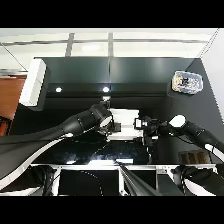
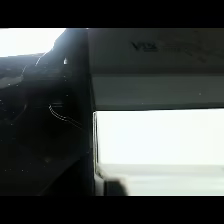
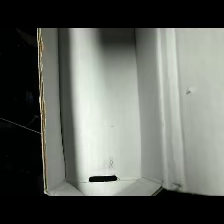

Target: Fold the box and place the chain.

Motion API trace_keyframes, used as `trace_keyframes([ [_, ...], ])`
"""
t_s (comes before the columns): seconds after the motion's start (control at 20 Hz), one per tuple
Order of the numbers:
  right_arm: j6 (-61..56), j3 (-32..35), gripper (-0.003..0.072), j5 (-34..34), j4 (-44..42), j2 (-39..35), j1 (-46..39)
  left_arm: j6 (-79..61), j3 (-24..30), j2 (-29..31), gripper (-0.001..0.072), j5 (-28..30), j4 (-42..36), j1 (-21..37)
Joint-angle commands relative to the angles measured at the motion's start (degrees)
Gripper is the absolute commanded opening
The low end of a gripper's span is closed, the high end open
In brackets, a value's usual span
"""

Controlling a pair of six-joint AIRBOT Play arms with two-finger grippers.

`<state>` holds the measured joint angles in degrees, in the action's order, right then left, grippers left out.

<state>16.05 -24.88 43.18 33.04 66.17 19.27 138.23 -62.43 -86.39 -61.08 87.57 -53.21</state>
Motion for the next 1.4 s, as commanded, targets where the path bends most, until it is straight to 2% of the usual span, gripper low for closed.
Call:
trace_keyframes([
  [0.0, 0.07, 0.02, 0.0205, 0.00, 0.00, 0.04, 0.02, 0.00, -0.09, -0.09, 0.0028, -0.28, -0.04, -0.02],
  [0.1, 0.04, 0.02, 0.0205, 0.00, 0.02, 0.04, 0.02, 0.00, -0.09, -0.09, 0.0036, -0.26, -0.04, -0.24],
  [0.15, 0.07, 0.02, 0.0205, 0.00, 0.00, 0.04, 0.02, 0.00, -0.09, -0.09, 0.0198, -0.20, -0.20, -0.31],
  [0.2, 0.07, 0.00, 0.0205, 0.00, 0.00, 0.04, 0.02, 0.00, -0.09, -0.09, 0.0395, -0.28, -1.01, -0.31],
  [0.25, 0.04, 0.02, 0.0205, 0.00, 0.00, 0.04, 0.02, 0.00, -0.09, -0.09, 0.0464, -0.79, -1.31, -0.24],
  [0.35, 0.07, 0.02, 0.0205, 0.00, 0.02, 0.04, 0.02, 0.00, -0.09, -0.17, 0.0465, -1.64, -1.27, -0.26],
  [0.6, 0.04, 0.02, 0.0205, 0.00, 0.00, 0.04, 0.02, 0.07, -1.29, -1.11, 0.0452, -1.90, -1.22, -0.24],
  [0.65, 0.07, 0.00, 0.0205, 0.00, 0.02, 0.04, 0.02, 0.02, -1.90, -1.68, 0.0395, -2.19, -1.20, -0.24],
  [0.8, 0.04, 0.02, 0.0205, 0.00, 0.02, 0.04, 0.02, 0.02, -3.91, -3.67, 0.0368, -4.66, -1.27, -0.33],
  [0.85, 0.04, 0.00, 0.0205, 0.00, 0.02, 0.04, 0.02, 0.04, -4.09, -3.87, 0.0338, -5.27, -1.25, -0.31],
  [0.95, 0.04, 0.02, 0.0205, 0.00, 0.02, 0.04, 0.02, 0.04, -4.09, -3.87, 0.0208, -5.44, -1.09, -0.26],
  [1.0, 0.04, 0.02, 0.0205, 0.00, 0.02, 0.04, 0.02, 0.04, -4.13, -3.87, 0.0179, -5.33, -1.25, -0.26],
  [1.1, 0.04, 0.02, 0.0205, 0.00, 0.02, 0.04, 0.02, 0.02, -4.17, -3.87, 0.0030, -5.16, -1.29, -0.31],
  [1.35, 0.04, 0.02, 0.0205, 0.02, 0.02, 0.04, 0.02, 0.00, -4.22, -3.87, 0.0029, -5.18, -1.31, -0.26],
])
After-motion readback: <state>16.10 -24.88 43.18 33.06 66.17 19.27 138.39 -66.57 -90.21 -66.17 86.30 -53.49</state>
